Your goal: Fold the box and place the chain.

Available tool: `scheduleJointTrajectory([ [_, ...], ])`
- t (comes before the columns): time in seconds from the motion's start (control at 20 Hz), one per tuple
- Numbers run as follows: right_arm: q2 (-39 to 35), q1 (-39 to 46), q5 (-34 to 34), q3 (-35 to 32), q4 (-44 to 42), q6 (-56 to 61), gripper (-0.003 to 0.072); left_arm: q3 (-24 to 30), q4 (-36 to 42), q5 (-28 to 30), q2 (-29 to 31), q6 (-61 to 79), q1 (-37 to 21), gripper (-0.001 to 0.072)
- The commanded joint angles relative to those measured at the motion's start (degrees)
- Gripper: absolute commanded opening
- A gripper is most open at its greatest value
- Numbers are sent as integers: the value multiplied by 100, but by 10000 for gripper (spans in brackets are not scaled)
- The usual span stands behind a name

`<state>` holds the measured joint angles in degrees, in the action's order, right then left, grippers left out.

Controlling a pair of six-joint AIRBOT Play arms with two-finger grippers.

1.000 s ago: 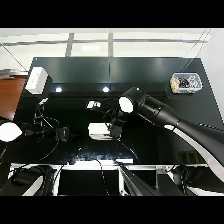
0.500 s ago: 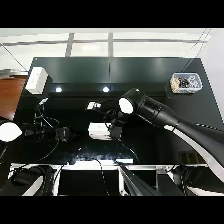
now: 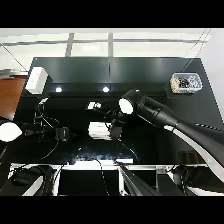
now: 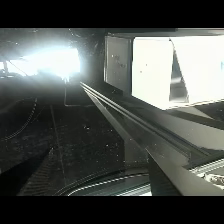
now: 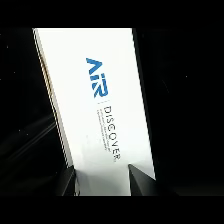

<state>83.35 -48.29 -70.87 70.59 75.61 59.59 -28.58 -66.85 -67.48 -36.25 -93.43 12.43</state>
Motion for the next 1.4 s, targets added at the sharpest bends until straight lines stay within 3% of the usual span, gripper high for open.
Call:
scheduleJointTrajectory([
  [0.0,15,-4,87,-2,-13,4,350,2,2,0,-4,0,-4,697],
  [1.0,-59,-4,-256,103,-15,321,369,2,4,0,-4,2,-4,697],
  [1.05,-59,-2,-254,114,-13,321,391,2,4,0,-4,2,-4,697],
  [1.1,-59,-2,-238,125,-11,323,565,2,4,0,-4,2,-4,697],
  [1.15,-59,-4,-240,138,-13,328,597,2,4,0,-4,2,-4,697],
  [1.35,-87,-2,-232,175,-15,413,594,2,2,0,-4,2,-4,696],
])
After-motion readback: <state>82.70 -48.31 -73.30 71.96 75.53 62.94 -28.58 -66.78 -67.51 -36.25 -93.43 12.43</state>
